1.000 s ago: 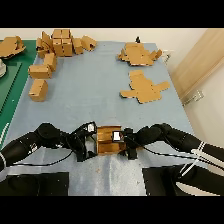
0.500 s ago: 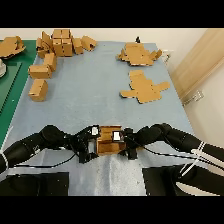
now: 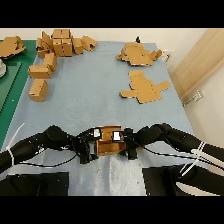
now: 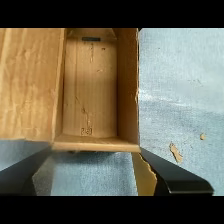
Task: Fold the box.
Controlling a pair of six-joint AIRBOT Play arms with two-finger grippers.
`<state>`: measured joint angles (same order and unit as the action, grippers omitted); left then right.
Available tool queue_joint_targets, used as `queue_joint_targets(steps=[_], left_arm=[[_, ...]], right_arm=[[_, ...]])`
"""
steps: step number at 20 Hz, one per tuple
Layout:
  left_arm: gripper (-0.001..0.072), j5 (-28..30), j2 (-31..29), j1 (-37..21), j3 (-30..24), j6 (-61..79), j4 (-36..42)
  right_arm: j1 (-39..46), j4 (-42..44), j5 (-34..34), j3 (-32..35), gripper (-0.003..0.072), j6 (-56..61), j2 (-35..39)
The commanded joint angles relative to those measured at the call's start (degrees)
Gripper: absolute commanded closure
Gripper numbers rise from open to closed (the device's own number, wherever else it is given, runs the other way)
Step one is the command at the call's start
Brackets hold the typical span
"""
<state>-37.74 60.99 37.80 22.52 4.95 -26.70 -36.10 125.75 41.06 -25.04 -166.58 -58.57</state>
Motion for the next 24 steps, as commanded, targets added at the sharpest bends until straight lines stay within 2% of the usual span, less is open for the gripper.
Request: queue_joint_targets(steps=[1,5,18,19,20,24], left_arm=[[0.0007,0.6,0.2,1.4,0.2,0.5,0.1],[0.0008,3.3,0.2,3.5,1.0,0.6,0.1],[0.0009,3.2,3.0,3.7,1.3,0.4,0.1],[0.0116,3.2,3.0,3.7,1.3,0.3,0.1],[0.0299,3.2,3.0,3.7,1.3,0.3,0.0],[0.0305,3.2,3.0,3.7,1.3,0.3,0.0]], right_arm=[[0.0,0.0,0.0,0.0,0.0174,0.1,0.0],[0.0,0.0,0.0,0.0,0.0174,0.1,0.0],[0.0,0.0,0.0,0.0,0.0174,0.1,0.0],[0.0,0.0,0.0,0.0,0.0174,0.0,0.0],[0.0,0.0,0.0,0.0,0.0175,0.0,0.0],[0.0,0.0,0.0,0.0,0.0174,0.1,0.0]])
